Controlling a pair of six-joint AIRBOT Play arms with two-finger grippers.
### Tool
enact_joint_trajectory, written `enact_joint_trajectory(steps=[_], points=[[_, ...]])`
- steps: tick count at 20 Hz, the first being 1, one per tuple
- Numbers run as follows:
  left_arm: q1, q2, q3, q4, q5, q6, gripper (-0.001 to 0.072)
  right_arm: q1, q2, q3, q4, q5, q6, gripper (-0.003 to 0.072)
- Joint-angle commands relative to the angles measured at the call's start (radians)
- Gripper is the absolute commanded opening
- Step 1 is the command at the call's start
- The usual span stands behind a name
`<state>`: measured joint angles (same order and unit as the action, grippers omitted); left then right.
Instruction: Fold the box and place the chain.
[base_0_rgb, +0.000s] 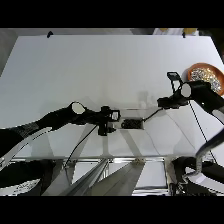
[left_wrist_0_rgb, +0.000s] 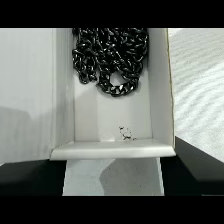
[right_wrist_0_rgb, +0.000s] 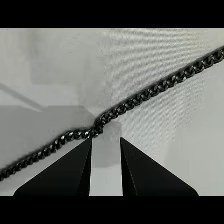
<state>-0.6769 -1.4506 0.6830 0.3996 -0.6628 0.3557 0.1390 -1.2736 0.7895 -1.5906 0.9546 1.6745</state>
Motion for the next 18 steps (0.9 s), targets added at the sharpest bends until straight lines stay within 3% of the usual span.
enact_joint_trajectory(steps=[1,11,12,14,18], points=[[0.000,0.001,0.000,0.000,0.000,0.000,0.0206,0.001,-0.035,-0.001,-0.002,-0.022,-0.001,0.0201],[0.000,0.001,0.000,0.000,0.000,0.000,0.0206,0.001,-0.078,-0.001,-0.002,-0.031,0.000,0.0196],[0.000,0.001,0.000,0.000,0.000,0.000,0.0206,0.001,-0.083,-0.001,-0.002,-0.028,-0.001,0.0171],[0.000,0.001,0.000,0.000,0.000,0.000,0.0206,0.001,-0.080,-0.001,-0.002,-0.005,-0.031,0.0017],[0.000,0.001,0.000,0.000,0.000,0.000,0.0206,0.001,-0.011,-0.001,-0.002,0.090,-0.089,0.0015]])
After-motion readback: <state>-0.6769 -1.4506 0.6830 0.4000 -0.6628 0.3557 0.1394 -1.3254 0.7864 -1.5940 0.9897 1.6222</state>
